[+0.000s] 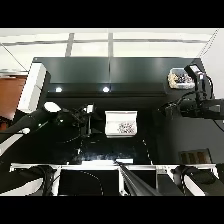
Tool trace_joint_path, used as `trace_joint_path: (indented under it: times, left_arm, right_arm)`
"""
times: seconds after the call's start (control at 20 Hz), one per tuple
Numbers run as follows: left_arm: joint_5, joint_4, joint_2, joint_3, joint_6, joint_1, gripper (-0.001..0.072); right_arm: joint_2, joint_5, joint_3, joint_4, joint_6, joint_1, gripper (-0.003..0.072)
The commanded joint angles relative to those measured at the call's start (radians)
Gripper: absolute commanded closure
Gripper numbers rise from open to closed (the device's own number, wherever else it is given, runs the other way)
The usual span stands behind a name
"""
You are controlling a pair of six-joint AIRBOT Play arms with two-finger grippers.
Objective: Fold the box and place the chain.
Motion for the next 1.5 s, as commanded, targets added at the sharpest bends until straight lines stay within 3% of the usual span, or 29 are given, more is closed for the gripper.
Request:
trace_joint_path:
  times: [0.0, 0.25, 1.45]
  left_arm:
    - [-0.007, 0.012, -0.033, 0.024, 0.000, -0.029, -0.0002]
    - [0.052, 0.037, -0.033, 0.024, -0.058, -0.089, -0.0001]
    - [0.142, 0.013, -0.035, 0.027, -0.124, -0.156, -0.0001]
  right_arm:
    - [0.000, -0.004, 0.000, 0.004, 0.000, 0.000, 0.0243]
    - [0.000, -0.009, -0.002, 0.008, -0.001, 0.000, 0.0243]
    - [-0.002, -0.026, -0.026, 0.016, -0.001, 0.001, 0.0243]
